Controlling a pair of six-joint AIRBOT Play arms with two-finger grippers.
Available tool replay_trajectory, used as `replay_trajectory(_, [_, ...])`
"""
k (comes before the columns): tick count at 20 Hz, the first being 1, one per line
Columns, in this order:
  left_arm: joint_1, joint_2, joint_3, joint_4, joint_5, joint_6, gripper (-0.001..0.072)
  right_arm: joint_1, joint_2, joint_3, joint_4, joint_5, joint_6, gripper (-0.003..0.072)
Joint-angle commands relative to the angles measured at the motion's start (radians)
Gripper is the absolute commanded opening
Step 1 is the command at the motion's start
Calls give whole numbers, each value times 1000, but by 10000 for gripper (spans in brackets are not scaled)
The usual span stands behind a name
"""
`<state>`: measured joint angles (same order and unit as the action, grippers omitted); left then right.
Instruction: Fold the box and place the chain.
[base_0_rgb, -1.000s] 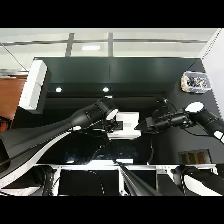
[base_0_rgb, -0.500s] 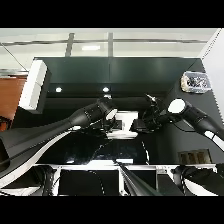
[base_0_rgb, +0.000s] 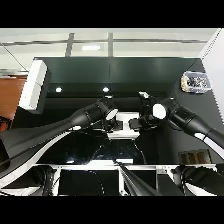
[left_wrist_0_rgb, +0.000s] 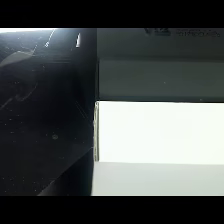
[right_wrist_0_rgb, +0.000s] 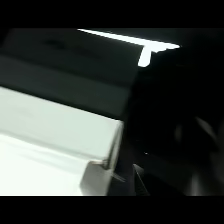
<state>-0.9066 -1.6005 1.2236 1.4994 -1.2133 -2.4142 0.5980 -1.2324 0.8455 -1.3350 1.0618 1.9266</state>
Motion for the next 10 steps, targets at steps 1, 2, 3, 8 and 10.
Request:
replay_trajectory(1, [1,0,0,3,-3,1,33,72,-27,23,-151,34,196,416])
replay_trajectory(2, [1,0,0,3,-3,1,33,83,-33,23,-151,26,217,291])
replay_trajectory(3, [1,0,0,3,-3,1,33,89,-42,23,-147,21,221,231])
replay_trajectory(8, [1,0,0,3,-3,1,34,90,-90,26,-63,-1,237,232])
replay_trajectory(10, [1,0,0,3,-3,1,33,90,-105,26,-47,-1,246,227])
